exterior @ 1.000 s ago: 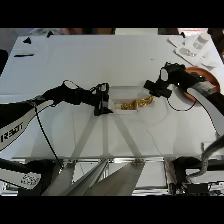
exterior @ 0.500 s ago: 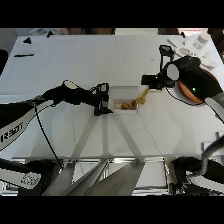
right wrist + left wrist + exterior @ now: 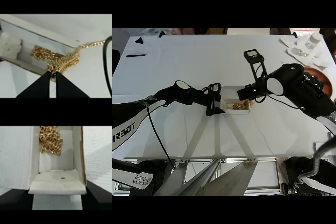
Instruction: Fold the box and place the chain.
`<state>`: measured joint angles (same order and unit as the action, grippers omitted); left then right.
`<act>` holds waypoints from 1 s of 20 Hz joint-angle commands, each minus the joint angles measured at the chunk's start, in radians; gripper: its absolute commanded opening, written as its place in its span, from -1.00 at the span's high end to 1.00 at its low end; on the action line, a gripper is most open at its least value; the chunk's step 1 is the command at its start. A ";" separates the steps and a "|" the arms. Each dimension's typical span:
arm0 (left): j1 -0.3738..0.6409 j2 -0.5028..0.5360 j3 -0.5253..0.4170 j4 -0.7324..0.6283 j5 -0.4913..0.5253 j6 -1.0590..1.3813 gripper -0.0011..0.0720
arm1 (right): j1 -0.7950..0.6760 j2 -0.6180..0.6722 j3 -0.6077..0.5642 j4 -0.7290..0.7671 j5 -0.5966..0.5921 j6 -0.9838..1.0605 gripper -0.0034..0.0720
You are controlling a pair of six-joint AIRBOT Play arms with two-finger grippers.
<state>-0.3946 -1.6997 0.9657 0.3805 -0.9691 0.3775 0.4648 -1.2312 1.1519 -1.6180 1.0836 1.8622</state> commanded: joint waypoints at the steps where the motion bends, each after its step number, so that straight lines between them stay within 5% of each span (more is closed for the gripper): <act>1: 0.000 0.000 0.000 0.000 0.000 0.000 0.10 | 0.066 0.003 0.001 0.064 -0.038 -0.072 0.87; 8: 0.000 0.000 0.000 0.000 0.000 0.000 0.10 | 0.089 -0.008 0.001 0.270 -0.210 -0.171 0.87; 20: 0.000 0.000 0.000 0.000 0.000 0.000 0.10 | 0.088 -0.148 0.001 0.071 -0.212 -0.078 0.87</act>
<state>-0.3946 -1.6997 0.9657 0.3805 -0.9691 0.3775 0.5522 -1.3476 1.1519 -1.4967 0.8635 1.7531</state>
